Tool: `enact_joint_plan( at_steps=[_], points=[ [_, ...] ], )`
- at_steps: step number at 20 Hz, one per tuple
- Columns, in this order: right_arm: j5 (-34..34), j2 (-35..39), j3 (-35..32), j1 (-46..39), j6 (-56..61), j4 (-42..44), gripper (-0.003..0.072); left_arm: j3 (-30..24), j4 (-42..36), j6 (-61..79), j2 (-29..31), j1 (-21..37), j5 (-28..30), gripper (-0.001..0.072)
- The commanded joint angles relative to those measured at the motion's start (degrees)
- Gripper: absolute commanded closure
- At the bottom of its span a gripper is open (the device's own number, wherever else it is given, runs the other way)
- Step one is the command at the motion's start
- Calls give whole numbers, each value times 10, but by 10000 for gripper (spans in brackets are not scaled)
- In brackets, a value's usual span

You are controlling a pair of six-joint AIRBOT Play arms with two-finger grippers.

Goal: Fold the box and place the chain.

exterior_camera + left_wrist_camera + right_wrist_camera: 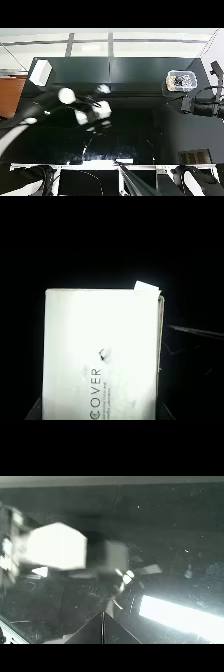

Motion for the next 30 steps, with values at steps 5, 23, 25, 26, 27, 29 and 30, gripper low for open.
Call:
enact_joint_plan(
  at_steps=[5,23,25,26,27,29,30],
  points=[
    [-14,0,0,0,0,0,673,-43,84,-278,57,396,10,426],
    [-13,0,0,10,33,2,672,211,17,-111,-227,462,84,10],
    [-13,0,0,20,33,2,672,218,36,-123,-217,463,73,10],
    [-13,0,0,24,33,2,672,223,46,-134,-205,463,56,9],
    [-13,0,0,28,33,2,672,229,53,-143,-193,463,35,9],
    [-15,0,0,30,32,2,672,250,57,-167,-157,463,-28,9],
    [-31,0,0,30,33,0,673,263,52,-187,-139,461,-54,9]
  ],
)
